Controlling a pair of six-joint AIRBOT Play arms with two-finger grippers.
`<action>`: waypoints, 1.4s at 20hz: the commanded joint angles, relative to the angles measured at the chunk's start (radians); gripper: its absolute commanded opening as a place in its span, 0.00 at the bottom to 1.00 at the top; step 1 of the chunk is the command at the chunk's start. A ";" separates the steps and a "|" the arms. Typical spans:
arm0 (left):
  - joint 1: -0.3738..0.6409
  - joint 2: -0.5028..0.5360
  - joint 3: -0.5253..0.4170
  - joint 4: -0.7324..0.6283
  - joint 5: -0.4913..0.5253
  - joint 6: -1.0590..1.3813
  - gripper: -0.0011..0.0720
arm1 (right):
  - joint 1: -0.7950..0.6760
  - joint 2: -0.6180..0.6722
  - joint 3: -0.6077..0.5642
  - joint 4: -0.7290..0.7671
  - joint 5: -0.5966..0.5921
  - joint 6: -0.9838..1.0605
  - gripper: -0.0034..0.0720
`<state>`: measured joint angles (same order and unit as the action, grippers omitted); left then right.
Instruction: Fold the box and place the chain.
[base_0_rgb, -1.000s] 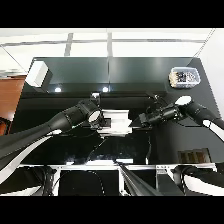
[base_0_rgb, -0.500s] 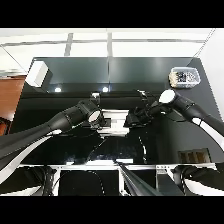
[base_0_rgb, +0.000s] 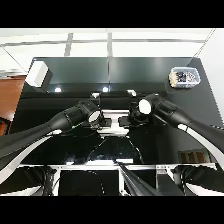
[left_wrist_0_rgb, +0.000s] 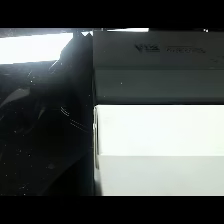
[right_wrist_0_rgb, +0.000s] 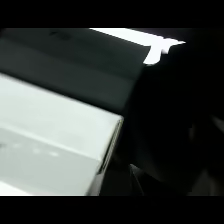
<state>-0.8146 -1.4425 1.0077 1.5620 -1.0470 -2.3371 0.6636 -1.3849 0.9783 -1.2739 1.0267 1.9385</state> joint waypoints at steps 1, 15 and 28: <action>0.000 0.000 0.001 0.000 -0.002 0.000 0.05 | 0.078 -0.037 0.045 -0.159 0.024 0.217 0.52; 0.000 0.000 0.001 0.000 -0.004 0.000 0.05 | 0.117 -0.121 0.096 -0.157 0.061 0.394 0.06; 0.000 0.000 0.001 0.000 -0.004 0.000 0.05 | 0.116 -0.113 0.116 -0.171 0.075 0.361 0.06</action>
<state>-0.8146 -1.4425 1.0077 1.5650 -1.0500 -2.3394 0.7788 -1.4990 1.0893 -1.4414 1.1015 2.3138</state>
